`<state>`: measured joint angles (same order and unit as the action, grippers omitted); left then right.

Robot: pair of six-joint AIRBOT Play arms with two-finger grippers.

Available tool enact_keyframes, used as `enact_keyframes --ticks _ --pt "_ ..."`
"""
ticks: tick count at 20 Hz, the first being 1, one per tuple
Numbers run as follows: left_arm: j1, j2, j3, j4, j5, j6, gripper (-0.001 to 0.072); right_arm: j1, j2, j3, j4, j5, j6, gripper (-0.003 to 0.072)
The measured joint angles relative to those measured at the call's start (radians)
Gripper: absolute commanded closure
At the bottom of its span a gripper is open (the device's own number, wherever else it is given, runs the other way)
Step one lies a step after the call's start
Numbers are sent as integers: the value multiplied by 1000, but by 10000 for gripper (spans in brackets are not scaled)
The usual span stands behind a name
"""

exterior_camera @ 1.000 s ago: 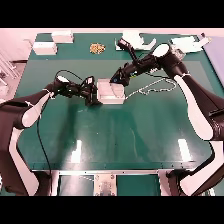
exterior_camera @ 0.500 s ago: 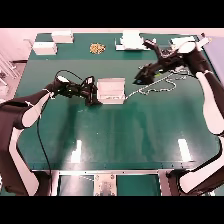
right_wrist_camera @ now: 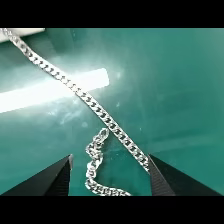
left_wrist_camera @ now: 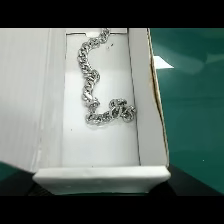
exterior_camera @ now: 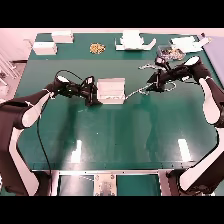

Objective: Fold the box and place the chain.

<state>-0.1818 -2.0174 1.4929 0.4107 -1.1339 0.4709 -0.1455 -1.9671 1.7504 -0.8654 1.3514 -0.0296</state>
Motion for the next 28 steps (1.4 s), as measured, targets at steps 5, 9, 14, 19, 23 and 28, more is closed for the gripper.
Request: enact_keyframes --ticks 5,9,14,19,23,28 --pt "0 0 0 0 0 0 292 9 -37 2 -9 -43 -85 106" --pt "0 0 0 0 0 0 292 38 -47 3 -26 -61 -107 107" --pt "0 0 0 0 0 0 292 63 -66 4 -64 -72 -107 108" --pt "0 0 0 0 0 0 292 73 -76 16 -114 -61 -78 344" --pt "0 0 0 0 0 0 292 84 -78 23 -179 -53 -29 672" --pt "0 0 0 0 0 0 292 104 -76 23 -249 -16 67 682"
